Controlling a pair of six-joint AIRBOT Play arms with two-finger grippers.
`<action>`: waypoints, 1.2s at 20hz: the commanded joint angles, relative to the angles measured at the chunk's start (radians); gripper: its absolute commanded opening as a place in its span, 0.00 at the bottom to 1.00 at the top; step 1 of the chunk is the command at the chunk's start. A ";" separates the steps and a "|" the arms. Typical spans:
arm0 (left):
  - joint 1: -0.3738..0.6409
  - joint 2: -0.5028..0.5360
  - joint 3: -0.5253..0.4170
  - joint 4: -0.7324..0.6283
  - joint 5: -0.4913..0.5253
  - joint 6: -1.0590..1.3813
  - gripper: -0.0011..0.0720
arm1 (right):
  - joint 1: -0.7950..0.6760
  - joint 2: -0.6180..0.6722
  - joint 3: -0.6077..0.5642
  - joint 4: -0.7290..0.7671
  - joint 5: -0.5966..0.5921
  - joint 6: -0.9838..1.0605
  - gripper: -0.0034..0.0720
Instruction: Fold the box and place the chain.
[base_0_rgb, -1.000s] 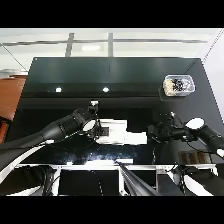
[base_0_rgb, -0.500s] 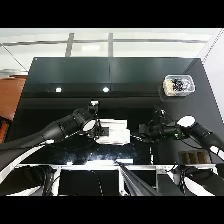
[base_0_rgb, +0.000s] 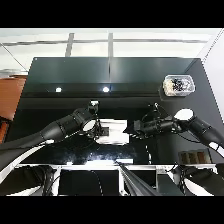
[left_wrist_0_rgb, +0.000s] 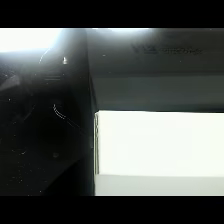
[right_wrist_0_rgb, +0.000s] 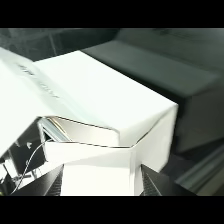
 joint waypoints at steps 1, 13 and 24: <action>0.000 0.000 0.000 0.000 0.000 0.000 0.06 | 0.079 -0.001 0.044 -0.051 -0.066 0.076 0.67; 0.000 0.000 0.000 0.000 0.001 0.000 0.06 | 0.257 -0.001 0.142 -0.409 -0.162 0.380 0.58; 0.000 0.000 0.000 0.001 0.004 0.000 0.06 | 0.420 -0.035 0.221 -0.734 -0.223 0.722 0.54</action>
